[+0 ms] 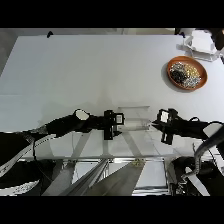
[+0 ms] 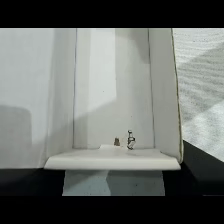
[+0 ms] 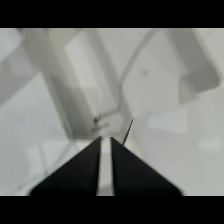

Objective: Fold the box and place the chain.

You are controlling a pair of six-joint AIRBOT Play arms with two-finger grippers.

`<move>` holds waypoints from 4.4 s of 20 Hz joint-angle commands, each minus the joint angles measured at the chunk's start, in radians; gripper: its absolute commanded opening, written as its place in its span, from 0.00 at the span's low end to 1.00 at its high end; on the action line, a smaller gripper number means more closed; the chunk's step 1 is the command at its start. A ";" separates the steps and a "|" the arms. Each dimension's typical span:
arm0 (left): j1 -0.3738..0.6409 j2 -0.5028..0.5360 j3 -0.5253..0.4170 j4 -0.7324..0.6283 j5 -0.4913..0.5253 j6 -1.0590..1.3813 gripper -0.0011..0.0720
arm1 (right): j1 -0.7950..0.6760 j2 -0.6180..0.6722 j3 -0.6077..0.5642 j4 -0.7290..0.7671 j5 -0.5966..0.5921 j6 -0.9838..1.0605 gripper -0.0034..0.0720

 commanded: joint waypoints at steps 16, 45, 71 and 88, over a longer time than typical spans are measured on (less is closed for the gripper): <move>0.000 0.000 0.000 0.000 -0.003 0.000 0.39 | 0.003 -0.259 -0.002 -0.023 -0.179 -0.354 0.43; 0.000 0.000 0.000 0.000 -0.003 0.000 0.39 | 0.156 -0.338 -0.002 0.132 -0.227 -0.496 0.14; 0.000 0.000 0.000 0.000 -0.003 0.000 0.39 | 0.017 -0.148 -0.002 0.099 -0.216 0.073 0.07; -0.001 0.000 0.000 0.000 -0.003 0.000 0.39 | -0.158 -0.152 -0.002 -0.234 -0.109 1.234 0.07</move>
